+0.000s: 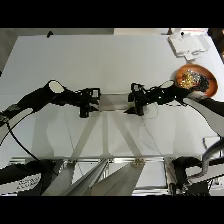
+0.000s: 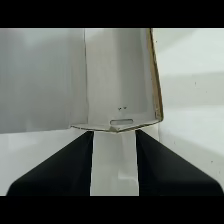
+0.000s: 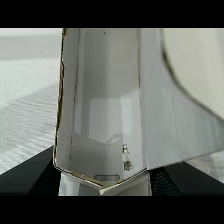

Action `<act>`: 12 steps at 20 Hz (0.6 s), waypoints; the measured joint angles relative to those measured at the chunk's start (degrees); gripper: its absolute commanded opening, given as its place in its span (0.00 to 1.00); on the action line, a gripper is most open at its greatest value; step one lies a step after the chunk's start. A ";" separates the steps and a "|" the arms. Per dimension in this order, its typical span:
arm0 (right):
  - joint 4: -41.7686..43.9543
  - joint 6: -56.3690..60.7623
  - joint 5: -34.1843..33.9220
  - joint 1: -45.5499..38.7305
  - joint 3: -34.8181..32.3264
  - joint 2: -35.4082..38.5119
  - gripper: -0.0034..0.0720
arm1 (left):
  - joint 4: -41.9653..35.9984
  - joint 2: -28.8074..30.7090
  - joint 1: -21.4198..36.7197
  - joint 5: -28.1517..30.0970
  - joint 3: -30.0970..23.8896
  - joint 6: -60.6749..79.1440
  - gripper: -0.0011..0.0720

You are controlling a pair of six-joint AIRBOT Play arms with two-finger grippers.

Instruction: Fold the box and place the chain.

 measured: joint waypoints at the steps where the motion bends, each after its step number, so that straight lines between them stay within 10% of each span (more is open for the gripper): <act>1: 0.00 0.00 0.00 0.00 0.00 0.00 0.67 | -0.26 -0.02 -0.02 0.00 0.00 -0.02 0.39; 3: 0.00 0.00 0.00 0.00 0.00 0.00 0.67 | -0.63 -0.04 -0.09 0.04 0.00 -0.02 0.34; 5: 0.00 0.00 0.00 0.00 0.00 0.00 0.67 | -0.92 -0.07 -0.09 0.31 0.00 0.00 0.03; 12: 0.02 0.02 -0.04 0.00 0.00 0.00 0.67 | -2.69 -0.09 -0.11 0.81 0.00 0.00 0.17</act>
